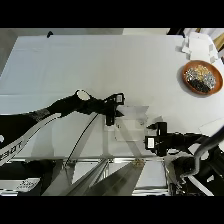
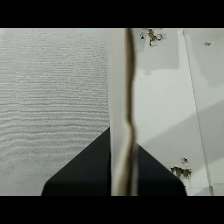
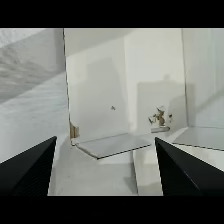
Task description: Fold the box and place the chain.
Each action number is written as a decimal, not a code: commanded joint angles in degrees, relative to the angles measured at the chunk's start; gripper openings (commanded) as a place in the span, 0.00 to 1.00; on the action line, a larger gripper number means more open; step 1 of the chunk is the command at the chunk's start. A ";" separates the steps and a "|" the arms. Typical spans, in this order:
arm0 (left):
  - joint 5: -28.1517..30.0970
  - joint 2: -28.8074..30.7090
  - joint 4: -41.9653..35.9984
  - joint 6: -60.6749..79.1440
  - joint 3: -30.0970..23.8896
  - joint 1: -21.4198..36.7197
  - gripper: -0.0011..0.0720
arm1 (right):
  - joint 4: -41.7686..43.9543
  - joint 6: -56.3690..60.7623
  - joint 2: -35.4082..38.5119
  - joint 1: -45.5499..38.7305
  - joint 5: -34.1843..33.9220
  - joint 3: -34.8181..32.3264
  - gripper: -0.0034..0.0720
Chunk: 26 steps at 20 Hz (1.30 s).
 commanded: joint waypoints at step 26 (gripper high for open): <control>0.00 0.02 0.02 0.00 -0.02 -0.04 0.03 | -4.52 5.64 -17.88 -0.02 -10.49 11.80 0.94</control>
